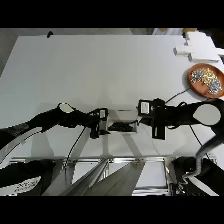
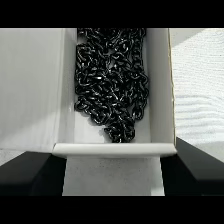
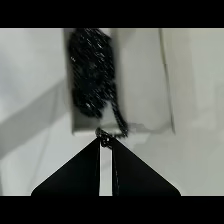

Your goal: Fold the box and place the chain.

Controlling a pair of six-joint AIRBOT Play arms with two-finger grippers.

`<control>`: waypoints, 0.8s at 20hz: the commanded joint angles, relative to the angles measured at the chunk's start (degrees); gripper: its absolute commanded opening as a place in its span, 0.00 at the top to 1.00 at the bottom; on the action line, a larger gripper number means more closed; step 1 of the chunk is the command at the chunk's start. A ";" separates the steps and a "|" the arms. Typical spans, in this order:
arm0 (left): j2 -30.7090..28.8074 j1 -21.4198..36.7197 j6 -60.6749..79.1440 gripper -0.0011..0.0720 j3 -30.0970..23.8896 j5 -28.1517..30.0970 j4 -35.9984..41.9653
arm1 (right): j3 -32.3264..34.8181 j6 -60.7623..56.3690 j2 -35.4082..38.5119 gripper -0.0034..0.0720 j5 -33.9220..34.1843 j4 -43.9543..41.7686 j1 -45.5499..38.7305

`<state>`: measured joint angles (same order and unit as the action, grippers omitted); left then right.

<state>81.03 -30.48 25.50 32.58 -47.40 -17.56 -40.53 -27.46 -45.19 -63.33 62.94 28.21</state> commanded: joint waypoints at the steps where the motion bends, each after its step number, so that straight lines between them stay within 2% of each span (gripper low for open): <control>1: -0.02 0.02 0.02 0.64 0.02 0.00 -0.02 | -0.04 -7.08 1.31 0.94 5.44 -2.93 7.15; 5: -0.02 0.02 0.02 0.64 0.02 0.02 -0.02 | -0.04 -13.31 1.22 0.94 19.93 -4.72 11.74; 7: -0.02 0.02 0.02 0.64 0.02 0.02 -0.02 | -0.04 -16.48 0.72 0.94 24.96 -4.76 12.61; 13: -0.02 0.02 0.02 0.64 0.02 0.02 -0.02 | -0.04 -20.94 -8.76 0.93 23.39 -4.11 12.68; 16: -0.02 0.02 0.02 0.64 0.02 0.02 -0.02 | -0.07 -20.76 -11.87 0.73 20.46 -1.07 12.68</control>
<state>81.01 -30.48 25.52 32.58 -47.40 -17.56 -40.53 -47.31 -54.02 -41.06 59.64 40.75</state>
